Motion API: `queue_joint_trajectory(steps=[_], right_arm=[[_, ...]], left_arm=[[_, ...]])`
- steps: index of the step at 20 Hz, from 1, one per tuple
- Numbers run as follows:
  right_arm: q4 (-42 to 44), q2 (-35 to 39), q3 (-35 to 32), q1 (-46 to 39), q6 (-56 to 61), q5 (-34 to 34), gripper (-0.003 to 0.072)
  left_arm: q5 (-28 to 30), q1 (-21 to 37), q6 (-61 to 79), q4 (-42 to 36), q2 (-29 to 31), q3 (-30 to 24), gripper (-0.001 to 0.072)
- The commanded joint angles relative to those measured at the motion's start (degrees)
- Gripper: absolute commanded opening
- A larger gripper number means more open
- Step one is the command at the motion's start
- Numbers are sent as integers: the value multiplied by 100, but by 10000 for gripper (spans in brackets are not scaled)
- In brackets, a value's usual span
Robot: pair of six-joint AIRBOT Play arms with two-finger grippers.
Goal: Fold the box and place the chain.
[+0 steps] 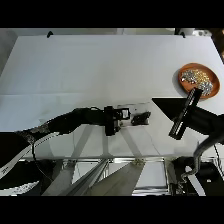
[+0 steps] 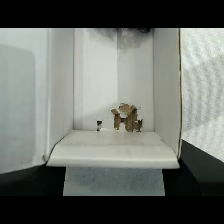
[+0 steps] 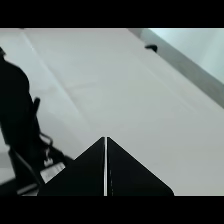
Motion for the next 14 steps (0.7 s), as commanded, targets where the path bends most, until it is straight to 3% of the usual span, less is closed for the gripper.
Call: queue_joint_trajectory(steps=[1, 5, 8, 9, 10, 11, 14], right_arm=[[468, -179, -2, -2, -214, 44, 16], [-883, -629, -2, -4, 68, 46, 16], [-2839, -1091, -2, -4, 876, 48, 18], [-3504, -1274, -2, -2, 1150, 50, 57], [-4146, -1493, -2, -2, 1384, 50, 180], [-4649, -1700, -2, -4, 1493, 33, 249], [-5351, -2337, -2, -2, 1460, -304, 250]], left_arm=[[2, 2, 0, 2, 2, 0, 153], [2, 2, 0, 2, 2, 0, 153], [2, 2, 0, 2, 2, 0, 153], [2, 2, 0, 2, 2, 0, 153], [2, 2, 0, 2, 2, 0, 153], [2, 2, 0, 2, 2, 0, 153], [2, 2, 0, 2, 2, 0, 153]])
